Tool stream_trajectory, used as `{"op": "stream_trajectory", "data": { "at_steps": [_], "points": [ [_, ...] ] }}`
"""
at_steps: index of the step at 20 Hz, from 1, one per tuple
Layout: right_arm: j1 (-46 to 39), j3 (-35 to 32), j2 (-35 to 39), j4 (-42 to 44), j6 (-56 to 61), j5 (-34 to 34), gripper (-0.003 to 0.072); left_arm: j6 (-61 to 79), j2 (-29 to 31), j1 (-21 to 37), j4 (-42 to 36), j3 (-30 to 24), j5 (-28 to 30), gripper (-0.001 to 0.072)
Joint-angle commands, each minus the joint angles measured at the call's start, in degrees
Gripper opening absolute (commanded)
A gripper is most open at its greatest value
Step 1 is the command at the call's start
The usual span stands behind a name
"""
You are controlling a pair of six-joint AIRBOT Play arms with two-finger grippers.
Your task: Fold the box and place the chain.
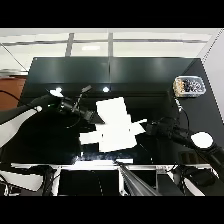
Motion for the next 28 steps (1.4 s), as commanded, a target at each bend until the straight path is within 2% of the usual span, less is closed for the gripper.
{"op": "stream_trajectory", "data": {
  "at_steps": [1,8,9,10,13,16,19,20,21,23,24,25,26,27,28],
  "points": [
    [0.04,0.00,0.02,-0.26,0.02,0.00,0.0018,3.32,-0.46,-1.57,6.05,2.51,-0.61,0.0680],
    [0.04,0.00,0.02,-1.99,0.02,0.02,0.0018,4.85,-0.48,-2.69,6.88,2.54,-2.84,0.0666],
    [0.04,0.00,0.02,-1.99,0.02,0.04,0.0018,5.11,-0.48,-3.02,6.82,2.54,-2.43,0.0625],
    [0.04,0.00,0.02,-1.99,0.02,0.04,0.0018,5.11,-0.48,-3.30,6.86,2.54,-2.03,0.0553],
    [0.04,0.00,0.02,-2.01,0.02,0.04,0.0018,5.07,-0.48,-3.91,6.97,2.54,-0.92,0.0552],
    [0.04,0.00,0.02,-2.03,0.00,-0.15,0.0018,5.07,-0.48,-4.44,6.95,2.54,-0.37,0.0402],
    [0.04,0.00,0.02,-2.05,0.02,-0.20,0.0018,5.07,-0.48,-5.11,7.06,2.54,0.24,0.0377],
    [0.04,0.00,0.02,-2.05,0.02,-0.20,0.0019,5.09,-0.48,-5.29,7.34,2.54,0.22,0.0281],
    [0.04,0.00,0.02,-2.05,0.00,-0.20,0.0018,5.09,-0.48,-5.33,8.00,2.54,0.20,0.0238],
    [0.04,0.00,0.02,-2.49,0.00,-0.20,0.0018,5.20,-0.48,-5.33,10.16,2.54,-0.04,0.0235],
    [0.04,0.00,0.02,-2.86,0.00,-0.17,0.0018,5.20,-0.46,-5.33,11.37,2.54,-0.22,0.0175],
    [0.04,0.00,0.02,-2.86,0.00,-0.17,0.0019,5.40,-0.46,-5.33,11.89,2.56,0.31,0.0032],
    [0.04,0.00,0.02,-2.84,0.02,-0.04,0.0019,5.40,-0.46,-5.33,11.89,2.69,0.59,0.0028],
    [0.02,0.00,0.02,-2.84,0.02,0.20,0.0061,5.40,-0.44,-5.33,11.89,2.86,0.57,0.0028],
    [-0.02,0.02,0.02,-2.82,0.02,0.31,0.0354,5.42,-0.31,-5.33,11.89,2.93,0.61,0.0027]
  ]
}}
